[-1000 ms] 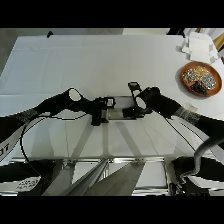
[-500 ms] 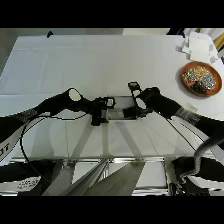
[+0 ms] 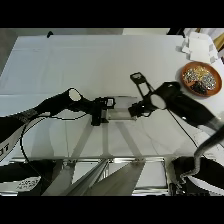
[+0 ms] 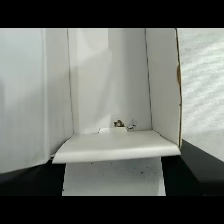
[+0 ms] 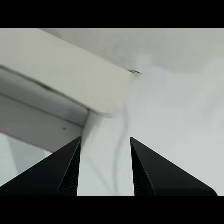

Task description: Fold the box and place the chain.

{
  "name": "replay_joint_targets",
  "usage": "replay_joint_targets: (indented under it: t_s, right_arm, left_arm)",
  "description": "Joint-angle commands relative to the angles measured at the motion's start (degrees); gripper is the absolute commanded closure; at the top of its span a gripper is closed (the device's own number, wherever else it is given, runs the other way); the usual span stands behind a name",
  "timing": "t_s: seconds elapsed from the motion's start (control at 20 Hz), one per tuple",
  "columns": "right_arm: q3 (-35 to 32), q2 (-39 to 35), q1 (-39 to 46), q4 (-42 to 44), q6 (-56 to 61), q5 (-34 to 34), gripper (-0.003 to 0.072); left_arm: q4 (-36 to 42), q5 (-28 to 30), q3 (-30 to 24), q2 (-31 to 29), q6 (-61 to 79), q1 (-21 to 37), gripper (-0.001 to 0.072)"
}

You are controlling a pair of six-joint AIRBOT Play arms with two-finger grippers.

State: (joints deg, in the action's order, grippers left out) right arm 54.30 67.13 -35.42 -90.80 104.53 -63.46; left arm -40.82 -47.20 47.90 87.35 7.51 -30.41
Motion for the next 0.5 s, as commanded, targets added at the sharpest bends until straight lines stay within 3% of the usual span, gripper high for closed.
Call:
replay_joint_targets:
  t_s: [0.0,0.15,0.25,0.45]
  right_arm:
    - [0.63,-6.64,7.45,-3.30,-4.85,-3.02,0.0350]
    - [3.34,-6.32,20.59,-3.26,-10.08,-1.95,0.0353]
    - [5.79,-4.72,30.14,-3.23,-14.58,1.51,0.0414]
    - [12.85,4.04,47.52,-3.23,-20.22,6.34,0.0419]
  left_arm:
    - [0.00,0.00,-0.02,0.00,-0.02,-0.04,0.0700]
    - [0.00,0.00,0.00,0.00,-0.02,-0.04,0.0700]
    - [0.00,0.00,-0.02,0.00,-0.02,-0.04,0.0700]
    - [0.00,0.02,-0.02,0.00,-0.02,-0.04,0.0700]
